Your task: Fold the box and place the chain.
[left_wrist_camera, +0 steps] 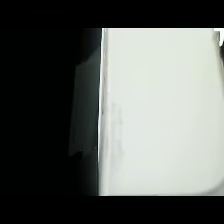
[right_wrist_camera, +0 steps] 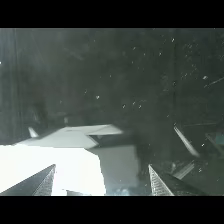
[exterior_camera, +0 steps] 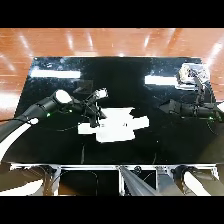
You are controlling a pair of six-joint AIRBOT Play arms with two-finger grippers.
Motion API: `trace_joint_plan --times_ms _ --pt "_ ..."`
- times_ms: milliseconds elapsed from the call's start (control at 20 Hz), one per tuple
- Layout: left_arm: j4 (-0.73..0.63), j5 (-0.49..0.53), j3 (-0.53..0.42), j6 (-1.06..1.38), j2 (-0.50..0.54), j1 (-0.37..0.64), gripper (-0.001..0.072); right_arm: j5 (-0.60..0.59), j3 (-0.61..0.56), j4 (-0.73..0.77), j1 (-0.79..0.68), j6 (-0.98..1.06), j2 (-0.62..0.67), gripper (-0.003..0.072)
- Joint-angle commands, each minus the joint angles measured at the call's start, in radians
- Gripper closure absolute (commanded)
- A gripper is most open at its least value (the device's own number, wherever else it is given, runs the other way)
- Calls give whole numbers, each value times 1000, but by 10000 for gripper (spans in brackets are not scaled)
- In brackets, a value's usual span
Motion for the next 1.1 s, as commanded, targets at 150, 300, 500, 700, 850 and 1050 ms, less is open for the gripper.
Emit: trace_joint_plan --times_ms 150,300,500,700,850,1050 --pt "-5 72 -16 -5 16 -3 688 -35 1 106 3 -2 0 -25" --pt "103 74 -13 -103 10 -5 689 -13 1 105 3 -24 0 -25" --pt "267 55 -11 -162 9 -5 435 -1 1 104 3 -28 0 -25" --pt "257 80 -10 -162 6 -18 523 0 1 104 3 -36 0 -25" --pt "257 78 -10 -144 5 -35 687 0 1 105 3 -47 0 -25" --pt "237 120 18 -34 5 -47 688 47 1 105 4 -158 0 -25"
